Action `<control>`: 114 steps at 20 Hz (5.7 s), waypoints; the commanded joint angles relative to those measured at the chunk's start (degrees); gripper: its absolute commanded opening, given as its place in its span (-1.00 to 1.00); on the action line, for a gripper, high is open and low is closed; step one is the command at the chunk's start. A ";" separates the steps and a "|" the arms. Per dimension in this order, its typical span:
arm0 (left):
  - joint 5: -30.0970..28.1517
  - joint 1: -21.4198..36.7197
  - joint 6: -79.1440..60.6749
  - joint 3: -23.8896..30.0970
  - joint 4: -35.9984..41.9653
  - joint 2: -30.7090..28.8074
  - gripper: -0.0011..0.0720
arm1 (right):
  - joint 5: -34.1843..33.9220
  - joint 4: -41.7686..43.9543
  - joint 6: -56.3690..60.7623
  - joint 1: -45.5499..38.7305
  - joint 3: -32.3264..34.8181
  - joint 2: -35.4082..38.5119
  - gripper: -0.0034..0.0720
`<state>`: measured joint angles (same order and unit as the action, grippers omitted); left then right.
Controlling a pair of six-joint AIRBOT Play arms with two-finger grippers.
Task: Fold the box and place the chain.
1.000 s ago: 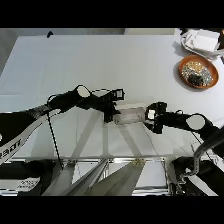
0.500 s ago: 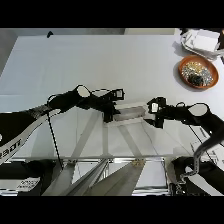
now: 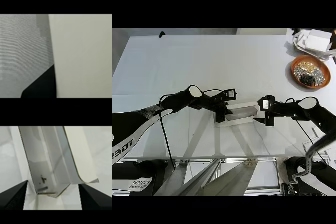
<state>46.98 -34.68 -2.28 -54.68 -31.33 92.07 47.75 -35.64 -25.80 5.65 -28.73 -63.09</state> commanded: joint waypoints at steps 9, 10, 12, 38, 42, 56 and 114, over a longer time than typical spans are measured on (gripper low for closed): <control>-0.02 -0.04 0.00 0.02 0.00 -0.02 -0.94 | 5.38 -1.22 0.66 0.96 -0.15 -5.42 0.85; -0.02 -0.04 0.00 0.02 0.00 -0.02 -0.94 | 5.22 -1.20 0.66 0.96 -0.15 -5.44 0.85; -0.02 -0.04 0.00 0.02 0.00 -0.02 -0.94 | 5.25 -1.18 0.68 0.96 -0.15 -5.55 0.85; -0.02 -0.04 0.00 0.02 0.00 -0.02 -0.94 | 2.25 1.36 -1.73 1.44 -0.17 -10.80 0.09; -0.02 -0.04 0.00 0.02 0.00 -0.02 -0.94 | 2.49 1.38 -1.66 1.42 -0.17 -10.80 -0.07; -0.02 -0.04 0.00 0.02 0.00 -0.02 -0.94 | 2.60 1.36 -1.68 1.42 -0.17 -10.78 -0.06; -22.32 -6.47 44.35 0.13 3.50 0.04 -0.97 | 2.58 1.33 -1.68 1.42 -0.17 -10.75 -0.06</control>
<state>23.97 -41.10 40.60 -54.59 -27.68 90.91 50.30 -34.15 -27.44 7.05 -28.88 -73.89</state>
